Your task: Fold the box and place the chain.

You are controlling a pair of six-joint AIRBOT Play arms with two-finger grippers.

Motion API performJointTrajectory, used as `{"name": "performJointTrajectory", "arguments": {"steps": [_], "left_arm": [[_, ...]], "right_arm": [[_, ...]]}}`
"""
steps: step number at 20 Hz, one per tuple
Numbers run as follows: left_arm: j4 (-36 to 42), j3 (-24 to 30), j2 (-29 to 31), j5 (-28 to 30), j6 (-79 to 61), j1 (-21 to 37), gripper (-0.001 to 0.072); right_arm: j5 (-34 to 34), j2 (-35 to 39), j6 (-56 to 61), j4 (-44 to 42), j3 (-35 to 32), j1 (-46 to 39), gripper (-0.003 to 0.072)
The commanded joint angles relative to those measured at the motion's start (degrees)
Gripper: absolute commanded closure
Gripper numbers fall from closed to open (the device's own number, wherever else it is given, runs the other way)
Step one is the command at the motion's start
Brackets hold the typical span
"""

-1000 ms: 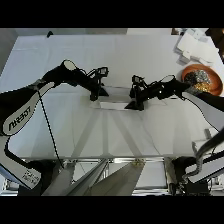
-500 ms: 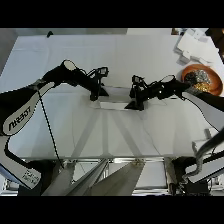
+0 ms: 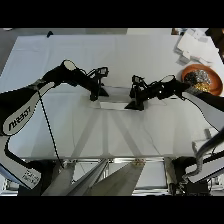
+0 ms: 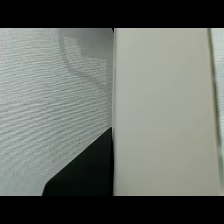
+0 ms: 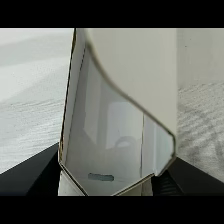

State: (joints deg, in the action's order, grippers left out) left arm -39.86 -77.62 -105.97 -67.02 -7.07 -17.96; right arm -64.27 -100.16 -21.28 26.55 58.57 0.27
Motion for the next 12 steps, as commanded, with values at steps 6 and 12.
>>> {"name": "performJointTrajectory", "arguments": {"steps": [6, 12], "left_arm": [[0.0, 0.0, 0.1, -1.1, 0.0, 0.0, 0.0684], [0.5, 0.0, 0.1, -0.9, 0.0, 0.1, 0.0262]], "right_arm": [[0.0, 0.0, 0.0, 0.0, 0.0, 0.0, 0.023], [0.0, 0.0, 0.0, 0.0, 0.0, 0.0, 0.023]]}}
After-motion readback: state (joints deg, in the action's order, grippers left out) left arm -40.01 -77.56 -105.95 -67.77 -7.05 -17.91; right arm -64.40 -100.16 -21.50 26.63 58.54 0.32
